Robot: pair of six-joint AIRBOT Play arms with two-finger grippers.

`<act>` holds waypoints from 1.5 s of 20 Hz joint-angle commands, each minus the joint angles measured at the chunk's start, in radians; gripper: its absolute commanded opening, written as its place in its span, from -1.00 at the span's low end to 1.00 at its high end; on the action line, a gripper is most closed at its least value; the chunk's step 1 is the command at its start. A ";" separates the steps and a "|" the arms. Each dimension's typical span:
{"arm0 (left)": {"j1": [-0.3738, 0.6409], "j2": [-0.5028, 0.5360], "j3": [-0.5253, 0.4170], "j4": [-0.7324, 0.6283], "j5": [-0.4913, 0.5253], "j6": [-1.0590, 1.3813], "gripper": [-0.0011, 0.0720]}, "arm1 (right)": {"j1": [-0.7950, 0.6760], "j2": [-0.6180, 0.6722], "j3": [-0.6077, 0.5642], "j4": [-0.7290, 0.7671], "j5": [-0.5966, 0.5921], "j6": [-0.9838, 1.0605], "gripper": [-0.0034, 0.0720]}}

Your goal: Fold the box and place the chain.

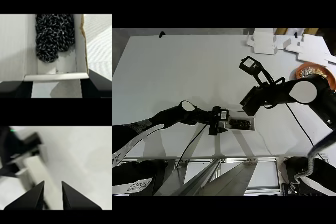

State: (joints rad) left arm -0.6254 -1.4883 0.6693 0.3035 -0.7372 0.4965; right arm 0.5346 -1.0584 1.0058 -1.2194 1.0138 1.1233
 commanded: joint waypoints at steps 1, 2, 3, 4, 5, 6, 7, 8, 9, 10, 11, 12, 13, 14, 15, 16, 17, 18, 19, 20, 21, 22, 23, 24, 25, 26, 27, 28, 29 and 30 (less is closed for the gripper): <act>0.000 0.000 0.000 0.000 0.000 0.000 -0.22 | -0.029 -0.073 0.011 -0.024 -0.013 -0.111 -0.50; 0.000 0.000 0.000 0.000 0.001 0.000 -0.22 | -0.043 -0.093 0.010 -0.006 -0.014 -0.178 -0.69; 0.000 0.000 0.000 0.000 0.000 0.000 -0.22 | -0.043 -0.112 0.008 -0.001 -0.011 -0.243 -0.75; 0.000 0.000 0.000 0.000 0.000 0.000 -0.22 | -0.043 -0.127 0.007 0.001 -0.001 -0.280 -0.76; 0.000 0.000 0.000 0.000 0.000 0.000 -0.22 | -0.043 -0.138 0.000 0.011 0.005 -0.299 -0.76; 0.000 0.000 0.000 0.000 0.000 0.000 -0.22 | -0.044 -0.138 -0.018 0.035 0.002 -0.325 -0.76; 0.000 0.000 0.000 0.000 0.000 0.000 -0.22 | -0.043 -0.138 -0.036 0.051 0.009 -0.361 -0.76; 0.000 0.000 0.000 0.000 0.000 0.000 -0.22 | -0.043 -0.138 -0.053 0.056 0.018 -0.386 -0.76; 0.000 0.000 0.000 0.000 0.000 0.000 -0.22 | -0.043 -0.138 -0.072 0.071 0.022 -0.402 -0.76; 0.000 0.000 0.000 0.000 0.000 0.000 -0.22 | -0.043 -0.138 -0.089 0.082 0.023 -0.409 -0.76; 0.000 0.000 0.000 0.000 0.000 0.000 -0.22 | -0.043 -0.138 -0.109 0.107 0.031 -0.429 -0.76; 0.000 0.000 0.000 0.000 0.000 0.000 -0.22 | -0.042 -0.136 -0.125 0.132 0.043 -0.455 -0.76; 0.000 0.000 0.000 0.000 0.000 0.000 -0.22 | -0.035 -0.126 -0.143 0.150 0.047 -0.481 -0.76; 0.000 0.000 0.000 0.000 0.000 0.000 -0.22 | -0.025 -0.108 -0.164 0.166 0.039 -0.497 -0.75; 0.000 0.000 0.000 0.000 0.000 0.000 -0.22 | -0.015 -0.090 -0.187 0.185 0.035 -0.520 -0.75; 0.000 0.000 0.000 0.000 0.000 0.000 -0.22 | -0.002 -0.074 -0.211 0.188 0.029 -0.554 -0.74; 0.000 0.000 0.000 0.000 0.000 0.000 -0.22 | 0.011 -0.058 -0.235 0.187 0.008 -0.564 -0.60; 0.000 0.000 0.000 0.000 0.000 0.000 -0.22 | 0.021 -0.046 -0.251 0.188 -0.010 -0.564 -0.36; 0.000 0.000 0.000 0.000 0.000 0.000 -0.22 | 0.031 -0.037 -0.259 0.187 -0.018 -0.565 -0.35; 0.000 0.000 0.000 0.000 0.000 0.000 -0.22 | 0.042 -0.028 -0.259 0.185 -0.024 -0.568 -0.35; 0.000 0.000 0.000 0.000 0.000 0.000 -0.22 | 0.050 -0.016 -0.259 0.185 -0.030 -0.583 -0.34; 0.000 0.000 0.000 0.000 0.000 0.000 -0.22 | 0.055 -0.004 -0.260 0.184 -0.040 -0.588 -0.24; 0.000 0.000 0.000 0.000 0.000 0.000 -0.22 | 0.056 0.002 -0.260 0.183 -0.042 -0.604 -0.16; 0.000 0.000 0.000 0.000 0.000 0.000 -0.22 | 0.056 0.004 -0.260 0.179 -0.043 -0.614 -0.12; 0.000 0.000 0.000 0.000 0.000 0.000 -0.22 | 0.056 0.003 -0.260 0.176 -0.042 -0.622 -0.12; 0.000 0.000 0.000 0.000 0.000 0.000 -0.22 | 0.057 0.003 -0.260 0.177 -0.038 -0.628 -0.12; 0.000 0.000 0.000 0.000 0.000 0.000 -0.22 | 0.066 0.003 -0.260 0.172 -0.037 -0.628 -0.12; 0.000 0.000 0.000 0.000 0.000 0.000 -0.22 | 0.080 0.003 -0.260 0.168 -0.035 -0.628 -0.12; 0.000 0.000 0.000 0.000 0.000 0.000 -0.22 | 0.097 0.004 -0.260 0.159 -0.035 -0.633 -0.11; 0.000 0.000 0.000 0.000 0.000 0.000 -0.22 | 0.111 0.003 -0.260 0.138 -0.040 -0.635 -0.03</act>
